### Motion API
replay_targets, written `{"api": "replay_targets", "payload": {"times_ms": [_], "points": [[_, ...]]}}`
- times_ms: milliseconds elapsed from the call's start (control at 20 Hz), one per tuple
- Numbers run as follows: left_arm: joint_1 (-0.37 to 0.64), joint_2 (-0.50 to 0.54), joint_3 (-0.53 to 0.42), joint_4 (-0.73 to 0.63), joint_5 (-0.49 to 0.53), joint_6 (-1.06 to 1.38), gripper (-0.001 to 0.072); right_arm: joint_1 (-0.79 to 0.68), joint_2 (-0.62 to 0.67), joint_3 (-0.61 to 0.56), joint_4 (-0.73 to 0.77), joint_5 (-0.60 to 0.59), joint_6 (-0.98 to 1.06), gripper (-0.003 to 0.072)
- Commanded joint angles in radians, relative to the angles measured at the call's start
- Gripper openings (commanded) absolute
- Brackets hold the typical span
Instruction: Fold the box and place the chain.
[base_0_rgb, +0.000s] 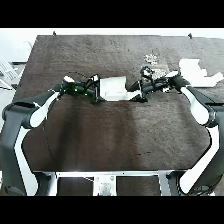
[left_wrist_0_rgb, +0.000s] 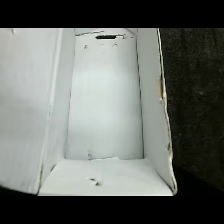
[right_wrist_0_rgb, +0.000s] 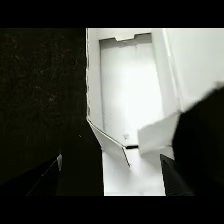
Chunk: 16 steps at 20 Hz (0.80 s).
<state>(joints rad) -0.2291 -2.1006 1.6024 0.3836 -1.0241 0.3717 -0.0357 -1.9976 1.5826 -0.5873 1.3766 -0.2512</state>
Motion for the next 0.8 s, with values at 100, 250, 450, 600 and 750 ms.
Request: {"api": "replay_targets", "payload": {"times_ms": [100,250,450,600,750], "points": [[-0.001,0.000,0.000,0.004,-0.012,0.003,0.0471,-0.034,0.092,0.001,-0.034,0.033,0.069,0.0720],[-0.001,0.000,0.000,0.004,-0.012,0.003,0.0471,-0.010,0.111,0.001,0.055,0.066,0.122,0.0613],[-0.001,0.000,0.000,0.004,-0.013,0.003,0.0471,0.053,0.111,0.000,0.120,0.058,0.125,0.0012],[-0.001,0.000,0.000,0.004,-0.014,0.003,0.0471,0.099,0.111,0.002,0.161,-0.072,0.173,0.0012],[-0.001,0.000,0.000,0.004,-0.014,0.003,0.0471,0.124,0.107,0.001,0.165,-0.207,0.214,0.0010]]}}
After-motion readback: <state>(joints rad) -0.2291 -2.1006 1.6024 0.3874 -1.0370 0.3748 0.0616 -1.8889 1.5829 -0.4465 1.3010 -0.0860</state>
